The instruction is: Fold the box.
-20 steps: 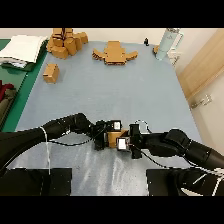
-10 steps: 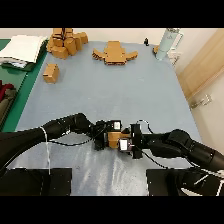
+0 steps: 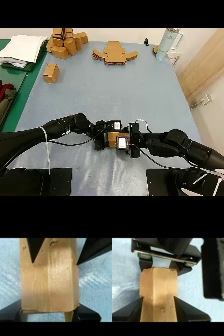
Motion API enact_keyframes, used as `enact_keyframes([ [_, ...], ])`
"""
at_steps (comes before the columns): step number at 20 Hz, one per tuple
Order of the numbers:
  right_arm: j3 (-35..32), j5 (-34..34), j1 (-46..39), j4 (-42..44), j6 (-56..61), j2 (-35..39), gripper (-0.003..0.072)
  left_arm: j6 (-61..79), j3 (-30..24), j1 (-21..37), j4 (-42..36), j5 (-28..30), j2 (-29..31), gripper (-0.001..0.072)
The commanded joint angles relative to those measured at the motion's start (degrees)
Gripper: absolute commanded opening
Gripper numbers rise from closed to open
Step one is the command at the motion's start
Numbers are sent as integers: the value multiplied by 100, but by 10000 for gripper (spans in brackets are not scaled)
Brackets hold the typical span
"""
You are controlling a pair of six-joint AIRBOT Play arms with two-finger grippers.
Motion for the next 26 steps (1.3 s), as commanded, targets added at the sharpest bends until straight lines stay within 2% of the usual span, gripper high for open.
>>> enact_keyframes([
  [1, 2, 46, 7, -74, -42, -140, 609, 0, -4, 2, 0, 2, -4, 479],
  [2, 2, 46, 9, -72, -63, -144, 602, 2, -2, 2, 0, 2, -4, 479],
  [3, 2, 48, 46, -107, -61, -142, 543, 0, -4, 2, 0, 2, -4, 479],
  [5, 2, 50, 146, -245, -57, -144, 476, 2, -4, 2, 0, 2, -4, 479],
  [10, 2, 133, 160, -374, -57, -122, 450, 2, -2, 2, 0, 2, -4, 479],
  [11, 2, 131, 162, -372, -57, -85, 356, 2, -4, 2, 0, 2, -4, 479],
  [13, 2, 125, 162, -372, -57, -2, 322, 0, -4, 2, 0, 2, -4, 479],
  [14, 2, 114, 162, -372, -57, 33, 206, 2, -4, 2, 0, 2, -4, 479],
  [15, 2, 103, 162, -367, -55, 70, 162, 2, -4, 2, 0, 2, -4, 479],
  [26, 48, -31, 160, -369, 59, 442, 159, 2, -4, 2, 0, 0, -4, 479],
])
